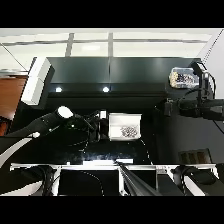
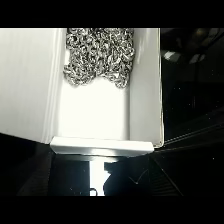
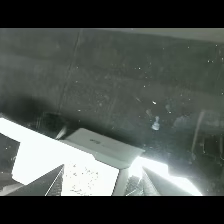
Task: Fold the box and place the chain.
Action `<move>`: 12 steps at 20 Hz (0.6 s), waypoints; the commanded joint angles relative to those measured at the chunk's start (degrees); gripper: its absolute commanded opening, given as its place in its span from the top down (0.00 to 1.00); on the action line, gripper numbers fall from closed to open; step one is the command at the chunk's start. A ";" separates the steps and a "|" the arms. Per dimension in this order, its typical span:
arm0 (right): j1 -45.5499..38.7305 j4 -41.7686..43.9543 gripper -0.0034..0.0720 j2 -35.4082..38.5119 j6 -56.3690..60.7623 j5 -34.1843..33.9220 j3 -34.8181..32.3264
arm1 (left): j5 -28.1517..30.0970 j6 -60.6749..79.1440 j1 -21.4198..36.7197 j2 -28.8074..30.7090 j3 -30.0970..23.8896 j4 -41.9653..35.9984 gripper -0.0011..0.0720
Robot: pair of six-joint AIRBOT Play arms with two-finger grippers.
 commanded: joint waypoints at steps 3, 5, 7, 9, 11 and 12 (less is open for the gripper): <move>0.04 0.09 0.25 0.02 0.02 1.20 0.02 | 0.15 0.11 0.07 0.52 0.04 -0.04 0.02; 0.04 0.09 0.25 0.02 0.00 1.16 0.02 | 0.13 0.09 0.07 0.98 0.13 -0.17 0.02; 0.04 0.09 0.25 0.02 0.00 1.14 0.00 | -0.02 -0.13 -0.04 0.85 0.33 -0.22 0.02; 0.04 0.09 0.25 0.02 0.00 1.14 0.00 | -0.02 -0.13 -0.04 0.50 0.35 -0.22 0.02; 0.04 0.09 0.25 0.02 0.00 1.14 0.02 | 0.33 -0.09 -0.42 0.42 0.35 -0.92 0.02; 0.04 0.07 0.25 0.02 0.00 1.14 0.00 | 0.52 -0.02 -0.81 0.37 0.35 -1.62 0.02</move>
